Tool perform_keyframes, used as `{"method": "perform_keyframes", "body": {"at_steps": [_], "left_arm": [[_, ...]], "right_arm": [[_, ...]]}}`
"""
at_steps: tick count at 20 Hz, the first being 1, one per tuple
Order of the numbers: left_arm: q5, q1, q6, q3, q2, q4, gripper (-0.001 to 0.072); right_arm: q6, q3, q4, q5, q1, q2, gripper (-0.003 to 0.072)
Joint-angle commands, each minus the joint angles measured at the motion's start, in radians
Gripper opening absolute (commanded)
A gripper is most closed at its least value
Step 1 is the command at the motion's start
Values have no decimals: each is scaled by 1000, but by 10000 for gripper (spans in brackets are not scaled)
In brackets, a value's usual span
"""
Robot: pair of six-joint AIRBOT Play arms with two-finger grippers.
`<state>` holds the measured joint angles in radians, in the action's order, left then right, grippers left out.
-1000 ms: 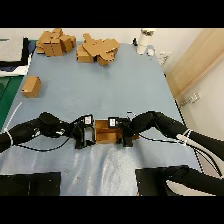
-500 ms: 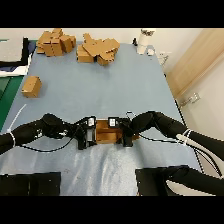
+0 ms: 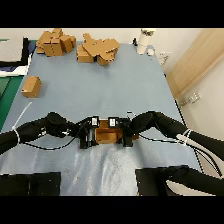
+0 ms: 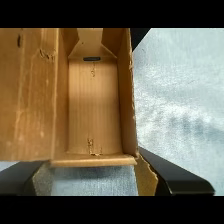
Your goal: Fold the box.
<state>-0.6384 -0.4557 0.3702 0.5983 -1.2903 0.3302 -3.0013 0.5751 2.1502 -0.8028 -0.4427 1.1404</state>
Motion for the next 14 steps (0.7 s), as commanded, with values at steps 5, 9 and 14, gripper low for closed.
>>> {"method": "perform_keyframes", "body": {"at_steps": [5, 9, 14], "left_arm": [[-8, -13, -80, 29, -23, 63, 720], [-8, -13, -84, 32, -25, 63, 720], [2, -19, -123, 46, -38, 79, 597]], "right_arm": [[0, 0, 0, 0, 0, -1, 599], [0, 0, 0, 0, 0, -1, 599], [0, 0, 0, 0, 0, -1, 599]]}}
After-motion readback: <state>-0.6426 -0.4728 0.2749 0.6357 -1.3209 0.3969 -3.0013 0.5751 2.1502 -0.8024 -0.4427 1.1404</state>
